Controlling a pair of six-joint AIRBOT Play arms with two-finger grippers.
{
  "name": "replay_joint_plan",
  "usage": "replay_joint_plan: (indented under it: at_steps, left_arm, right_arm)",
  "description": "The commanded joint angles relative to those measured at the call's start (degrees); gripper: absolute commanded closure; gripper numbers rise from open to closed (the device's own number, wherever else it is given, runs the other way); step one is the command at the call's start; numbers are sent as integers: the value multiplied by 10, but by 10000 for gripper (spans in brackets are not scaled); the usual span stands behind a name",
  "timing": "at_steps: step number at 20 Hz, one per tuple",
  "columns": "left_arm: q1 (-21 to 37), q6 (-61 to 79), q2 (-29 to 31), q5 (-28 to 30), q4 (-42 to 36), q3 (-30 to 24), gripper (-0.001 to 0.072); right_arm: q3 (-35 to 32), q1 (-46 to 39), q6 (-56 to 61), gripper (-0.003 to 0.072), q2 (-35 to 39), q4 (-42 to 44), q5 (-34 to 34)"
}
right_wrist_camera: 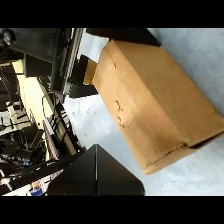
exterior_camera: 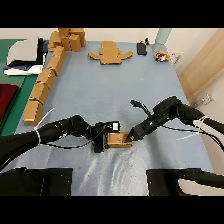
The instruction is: Fold the box.
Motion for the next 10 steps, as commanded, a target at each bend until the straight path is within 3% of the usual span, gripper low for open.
replay_joint_plan:
  at_steps: [1, 10]
  left_arm:
    - [0, 0, 0, 0, 0, 0, 256]
    - [0, 0, 0, 0, 0, 0, 256]
  right_arm:
    - [-15, 3, -8, 681, 9, -4, 27]
    - [-25, 3, -7, 681, 9, -10, 59]
